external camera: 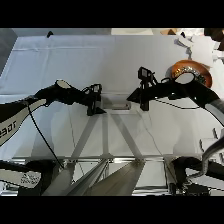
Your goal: Fold the box and place the chain.
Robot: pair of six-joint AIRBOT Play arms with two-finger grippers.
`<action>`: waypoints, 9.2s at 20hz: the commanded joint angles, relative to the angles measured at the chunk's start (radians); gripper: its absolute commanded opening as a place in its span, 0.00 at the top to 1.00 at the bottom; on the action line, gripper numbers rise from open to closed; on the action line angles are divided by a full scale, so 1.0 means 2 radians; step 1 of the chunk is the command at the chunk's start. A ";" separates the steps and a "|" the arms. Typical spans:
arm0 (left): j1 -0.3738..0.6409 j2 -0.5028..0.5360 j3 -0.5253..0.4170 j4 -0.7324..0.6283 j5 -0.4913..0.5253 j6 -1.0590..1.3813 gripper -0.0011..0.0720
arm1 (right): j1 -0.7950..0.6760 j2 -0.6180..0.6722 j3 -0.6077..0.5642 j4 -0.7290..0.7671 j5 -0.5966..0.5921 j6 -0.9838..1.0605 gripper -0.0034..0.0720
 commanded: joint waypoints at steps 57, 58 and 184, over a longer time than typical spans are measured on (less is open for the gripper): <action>0.000 0.000 0.000 0.000 0.000 0.000 0.54 | 0.022 -0.065 -0.054 0.040 -0.059 -0.214 0.66; 0.000 0.000 0.000 0.000 0.000 0.000 0.54 | 0.023 -0.066 -0.054 0.044 -0.060 -0.214 0.55; 0.000 0.000 0.000 -0.003 -0.002 0.000 0.54 | -0.104 0.115 -0.171 -0.016 -0.115 0.447 0.95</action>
